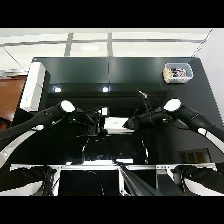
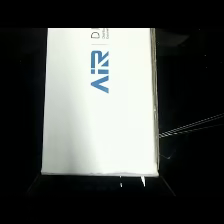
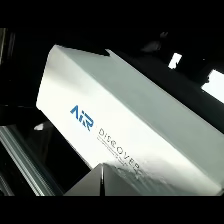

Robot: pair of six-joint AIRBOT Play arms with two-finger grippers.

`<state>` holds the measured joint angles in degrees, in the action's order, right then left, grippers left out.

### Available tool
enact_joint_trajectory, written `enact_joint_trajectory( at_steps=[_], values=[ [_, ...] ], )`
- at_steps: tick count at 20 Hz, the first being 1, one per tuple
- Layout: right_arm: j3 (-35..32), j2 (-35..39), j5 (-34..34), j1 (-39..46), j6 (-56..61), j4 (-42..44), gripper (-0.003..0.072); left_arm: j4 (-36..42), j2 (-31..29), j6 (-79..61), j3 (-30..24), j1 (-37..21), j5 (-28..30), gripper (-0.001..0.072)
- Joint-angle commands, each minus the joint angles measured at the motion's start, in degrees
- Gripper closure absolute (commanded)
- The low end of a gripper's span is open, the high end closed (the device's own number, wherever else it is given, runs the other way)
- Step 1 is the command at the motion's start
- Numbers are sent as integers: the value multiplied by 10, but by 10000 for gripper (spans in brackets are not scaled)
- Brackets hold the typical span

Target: Fold the box and place the chain.

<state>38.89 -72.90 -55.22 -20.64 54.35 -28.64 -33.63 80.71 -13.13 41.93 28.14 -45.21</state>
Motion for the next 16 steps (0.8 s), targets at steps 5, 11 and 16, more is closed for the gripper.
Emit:
enact_joint_trajectory(
  at_steps=[5,11,16],
  values=[
    [-1,-7,5,-2,10,-25,672,0,0,0,0,0,0,309],
    [7,45,-110,47,12,-25,673,-7,-1,1,4,0,0,309],
    [10,193,-212,235,30,-60,673,-66,-11,84,30,0,0,14]
  ],
)
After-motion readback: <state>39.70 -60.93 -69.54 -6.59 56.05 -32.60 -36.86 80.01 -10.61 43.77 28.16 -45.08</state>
